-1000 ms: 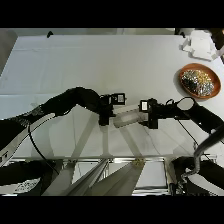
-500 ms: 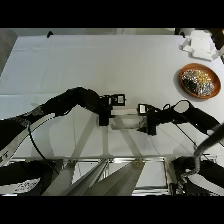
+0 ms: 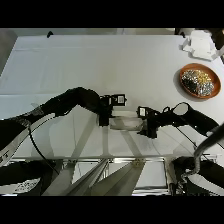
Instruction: Fold the box and place the chain.
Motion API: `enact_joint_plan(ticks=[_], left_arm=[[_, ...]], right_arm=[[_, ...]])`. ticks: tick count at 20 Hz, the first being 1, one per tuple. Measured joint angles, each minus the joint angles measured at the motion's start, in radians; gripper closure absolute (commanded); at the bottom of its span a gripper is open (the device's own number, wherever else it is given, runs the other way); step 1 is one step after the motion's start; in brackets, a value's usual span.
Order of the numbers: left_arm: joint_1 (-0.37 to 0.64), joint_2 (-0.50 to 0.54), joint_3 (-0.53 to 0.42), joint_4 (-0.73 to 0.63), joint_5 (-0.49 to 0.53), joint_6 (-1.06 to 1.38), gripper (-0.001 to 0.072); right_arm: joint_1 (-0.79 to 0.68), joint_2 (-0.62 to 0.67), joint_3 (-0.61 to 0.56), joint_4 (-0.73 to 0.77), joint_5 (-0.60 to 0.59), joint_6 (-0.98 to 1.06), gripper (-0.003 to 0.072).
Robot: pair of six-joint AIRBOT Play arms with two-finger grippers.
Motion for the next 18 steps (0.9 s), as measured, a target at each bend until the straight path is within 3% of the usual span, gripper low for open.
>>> enact_joint_plan(ticks=[2, 8, 18], left_arm=[[0.000, 0.000, 0.000, 0.000, 0.000, 0.000, 0.0699], [0.000, 0.000, 0.000, 0.000, -0.002, -0.002, 0.0699], [0.000, 0.000, 0.000, 0.001, 0.002, 0.000, 0.0699]], right_arm=[[0.000, 0.000, 0.000, 0.001, -0.013, 0.001, -0.0006], [-0.027, 0.021, 0.000, 0.010, -0.027, -0.002, -0.0010], [-0.054, 0.061, 0.003, 0.029, 0.074, -0.089, -0.0023]])
